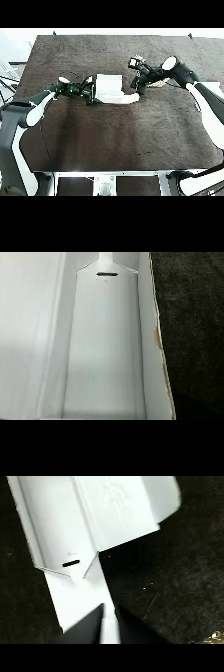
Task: Fold the box and place the chain.
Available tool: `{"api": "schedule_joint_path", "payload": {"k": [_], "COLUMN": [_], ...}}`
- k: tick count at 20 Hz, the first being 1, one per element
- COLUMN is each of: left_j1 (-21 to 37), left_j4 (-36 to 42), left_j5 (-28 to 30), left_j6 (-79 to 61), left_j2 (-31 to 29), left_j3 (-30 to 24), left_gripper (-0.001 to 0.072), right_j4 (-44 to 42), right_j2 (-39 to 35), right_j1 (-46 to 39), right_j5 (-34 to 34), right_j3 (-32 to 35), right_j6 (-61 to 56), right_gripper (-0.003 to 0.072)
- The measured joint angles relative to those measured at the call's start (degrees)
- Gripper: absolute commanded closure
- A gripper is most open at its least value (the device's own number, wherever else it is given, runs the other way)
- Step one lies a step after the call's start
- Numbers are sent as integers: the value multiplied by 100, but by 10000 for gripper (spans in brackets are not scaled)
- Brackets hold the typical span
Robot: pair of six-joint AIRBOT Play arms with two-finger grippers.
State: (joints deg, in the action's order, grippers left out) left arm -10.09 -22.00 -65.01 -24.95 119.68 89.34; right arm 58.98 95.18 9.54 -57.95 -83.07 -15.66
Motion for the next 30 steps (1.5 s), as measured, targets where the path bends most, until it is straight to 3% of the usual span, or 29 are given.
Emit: {"api": "schedule_joint_path", "payload": {"k": [1, 4, 6, 13, 16, 20, 22, 26, 30], "left_j1": [0, 0, 0, 0, 0, 0, -2, 0, 7], "left_j4": [0, 0, 0, 2, 2, 2, 2, 2, 0], "left_j5": [2, 2, 2, 4, 4, 7, 7, 7, 4], "left_j6": [0, 0, 0, 2, 2, 0, 0, 0, 0], "left_j2": [0, 0, 0, 0, 0, 0, 0, 0, 0], "left_j3": [0, 0, 0, 0, 0, 0, 0, 0, 0], "left_gripper": [353, 353, 353, 353, 353, 353, 353, 353, 353], "right_j4": [2, -120, -348, -968, -1086, -1196, -1266, -1482, -1700], "right_j2": [-68, -136, -70, 334, 516, 697, 743, 817, 918], "right_j1": [7, 13, 20, 31, 31, 42, 48, 111, 212], "right_j5": [125, 354, 428, 487, 356, 105, 33, 63, 186], "right_j3": [216, 680, 820, 780, 542, 352, 319, 295, 284], "right_j6": [105, 564, 964, 2026, 2177, 2243, 2262, 2369, 2483], "right_gripper": [230, 228, 140, 143, 196, 361, 409, 466, 468]}}
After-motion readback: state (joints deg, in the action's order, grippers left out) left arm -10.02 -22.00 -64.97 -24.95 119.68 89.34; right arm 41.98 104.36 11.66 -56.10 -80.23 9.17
